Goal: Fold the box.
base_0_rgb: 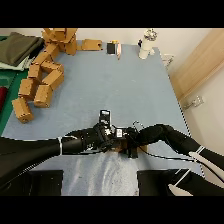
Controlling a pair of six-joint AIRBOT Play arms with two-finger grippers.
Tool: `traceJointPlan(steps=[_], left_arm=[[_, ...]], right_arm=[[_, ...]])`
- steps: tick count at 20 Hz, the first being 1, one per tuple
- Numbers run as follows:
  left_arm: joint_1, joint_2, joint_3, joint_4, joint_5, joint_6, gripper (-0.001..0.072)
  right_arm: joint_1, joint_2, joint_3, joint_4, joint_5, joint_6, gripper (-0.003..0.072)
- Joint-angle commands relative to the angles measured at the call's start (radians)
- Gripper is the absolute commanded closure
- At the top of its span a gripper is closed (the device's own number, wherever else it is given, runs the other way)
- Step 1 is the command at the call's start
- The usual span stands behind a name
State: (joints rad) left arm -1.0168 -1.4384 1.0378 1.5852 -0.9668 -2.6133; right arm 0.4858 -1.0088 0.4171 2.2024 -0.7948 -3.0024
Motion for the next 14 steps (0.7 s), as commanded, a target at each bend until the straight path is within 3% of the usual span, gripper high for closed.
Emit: traceJointPlan(steps=[1, 8, 14], left_arm=[[0.000, 0.001, 0.005, 0.004, -0.036, 0.003, 0.0180], [0.002, 0.018, 0.031, 0.012, -0.066, 0.007, 0.0180], [0.028, 0.106, 0.032, 0.008, -0.154, 0.066, 0.0180]], right_arm=[[0.000, 0.000, 0.000, 0.000, 0.001, 0.000, 0.0180], [0.000, 0.000, 0.000, 0.000, 0.001, 0.000, 0.0180], [0.000, 0.000, 0.000, 0.000, 0.001, 0.000, 0.0180]])
